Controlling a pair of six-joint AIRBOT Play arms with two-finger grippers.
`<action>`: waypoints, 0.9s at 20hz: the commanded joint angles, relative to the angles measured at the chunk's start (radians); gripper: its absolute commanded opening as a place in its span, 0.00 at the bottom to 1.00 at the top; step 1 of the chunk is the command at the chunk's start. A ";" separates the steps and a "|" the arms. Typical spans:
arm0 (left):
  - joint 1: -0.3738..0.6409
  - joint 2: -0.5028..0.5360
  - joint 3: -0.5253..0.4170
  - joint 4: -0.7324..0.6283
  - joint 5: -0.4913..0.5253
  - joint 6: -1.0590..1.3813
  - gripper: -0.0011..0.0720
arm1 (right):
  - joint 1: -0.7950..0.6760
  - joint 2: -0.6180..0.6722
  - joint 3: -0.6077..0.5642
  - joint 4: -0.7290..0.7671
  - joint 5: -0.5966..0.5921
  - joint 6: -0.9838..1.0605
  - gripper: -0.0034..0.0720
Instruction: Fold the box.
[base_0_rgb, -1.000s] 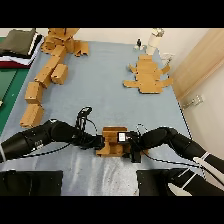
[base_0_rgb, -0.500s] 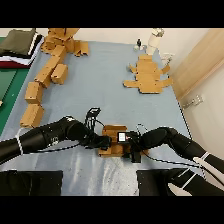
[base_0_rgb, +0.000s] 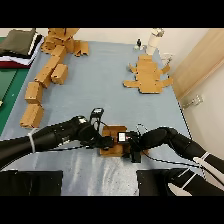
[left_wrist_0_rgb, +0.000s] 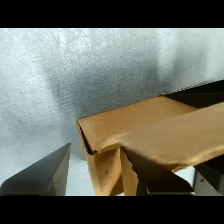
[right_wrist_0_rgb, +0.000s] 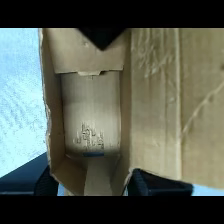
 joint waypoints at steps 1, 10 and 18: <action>-0.049 -0.080 0.100 0.093 -0.124 -0.082 0.69 | 0.001 0.000 0.001 0.000 0.000 0.000 0.71; -0.089 -0.225 0.211 0.138 -0.253 -0.114 0.42 | 0.001 0.000 0.001 0.000 0.000 0.000 0.71; -0.089 -0.225 0.212 0.106 -0.200 -0.130 0.03 | 0.001 0.000 0.001 0.000 0.000 0.000 0.71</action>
